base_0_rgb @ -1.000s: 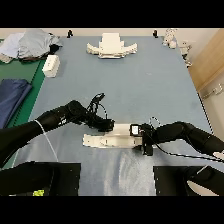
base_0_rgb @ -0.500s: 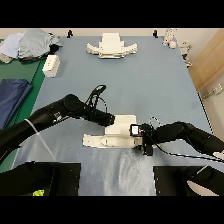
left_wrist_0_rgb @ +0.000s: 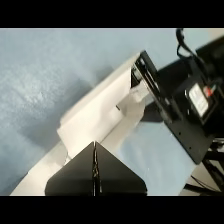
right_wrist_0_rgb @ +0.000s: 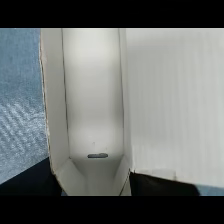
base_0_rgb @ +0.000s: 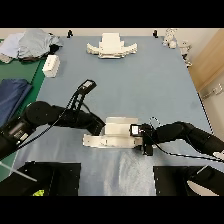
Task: Fold the box.
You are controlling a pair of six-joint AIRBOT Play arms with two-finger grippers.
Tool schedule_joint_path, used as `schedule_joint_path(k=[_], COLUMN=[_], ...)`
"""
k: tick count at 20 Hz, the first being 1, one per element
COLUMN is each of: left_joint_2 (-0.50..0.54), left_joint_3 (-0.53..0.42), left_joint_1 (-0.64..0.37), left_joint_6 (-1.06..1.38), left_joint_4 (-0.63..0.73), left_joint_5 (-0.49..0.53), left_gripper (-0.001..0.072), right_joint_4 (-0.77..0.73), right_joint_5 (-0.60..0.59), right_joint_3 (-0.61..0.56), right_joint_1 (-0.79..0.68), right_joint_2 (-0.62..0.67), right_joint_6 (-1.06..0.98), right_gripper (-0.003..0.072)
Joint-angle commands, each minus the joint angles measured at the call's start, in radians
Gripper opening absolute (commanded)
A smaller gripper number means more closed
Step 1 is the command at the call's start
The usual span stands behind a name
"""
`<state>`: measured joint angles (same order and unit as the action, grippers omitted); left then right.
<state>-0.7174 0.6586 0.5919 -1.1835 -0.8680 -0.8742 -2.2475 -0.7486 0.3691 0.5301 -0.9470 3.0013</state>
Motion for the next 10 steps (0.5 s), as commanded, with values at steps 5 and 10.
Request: schedule_joint_path(k=[5,10], left_joint_2=[0.175,0.153], left_joint_3=[-0.163,-0.29], left_joint_1=[-0.009,-0.076], left_joint_6=[0.496,0.743], left_joint_4=[-0.022,0.062], left_joint_5=[-0.081,0.035], left_gripper=[0.0015,0.0688], right_joint_4=[0.0,0.0], right_joint_5=[0.0,0.0], right_joint_3=[0.0,0.0], right_joint_1=[0.001,0.001], right_joint_2=[0.001,0.001], right_joint_6=[0.0,0.0], right_gripper=[0.0503,0.0503])
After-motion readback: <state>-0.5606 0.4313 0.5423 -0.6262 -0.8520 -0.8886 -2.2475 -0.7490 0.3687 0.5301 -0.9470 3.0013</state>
